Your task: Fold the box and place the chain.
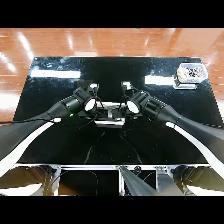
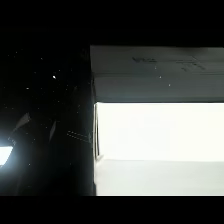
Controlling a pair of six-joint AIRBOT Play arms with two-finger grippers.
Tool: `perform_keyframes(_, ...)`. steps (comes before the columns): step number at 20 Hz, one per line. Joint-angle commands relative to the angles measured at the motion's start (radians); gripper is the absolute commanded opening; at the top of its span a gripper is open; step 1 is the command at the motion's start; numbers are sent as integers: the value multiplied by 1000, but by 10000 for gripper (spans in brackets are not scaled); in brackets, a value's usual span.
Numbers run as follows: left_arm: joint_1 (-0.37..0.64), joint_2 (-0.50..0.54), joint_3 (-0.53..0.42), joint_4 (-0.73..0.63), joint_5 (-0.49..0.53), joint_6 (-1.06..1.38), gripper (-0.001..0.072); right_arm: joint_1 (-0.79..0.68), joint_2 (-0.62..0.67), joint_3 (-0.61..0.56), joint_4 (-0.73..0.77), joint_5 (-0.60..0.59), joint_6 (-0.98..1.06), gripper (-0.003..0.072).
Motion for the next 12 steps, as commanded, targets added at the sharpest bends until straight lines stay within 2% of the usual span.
perform_keyframes(1,0,0,0,0,3,0,21,5,-33,8,-5,30,26,473)
perform_keyframes(4,0,0,0,0,3,0,21,9,-42,8,-9,17,34,469)
perform_keyframes(5,0,0,0,0,3,0,21,9,-45,8,-9,16,34,292)
perform_keyframes(12,0,0,0,0,3,0,21,14,-57,10,-9,-17,34,281)
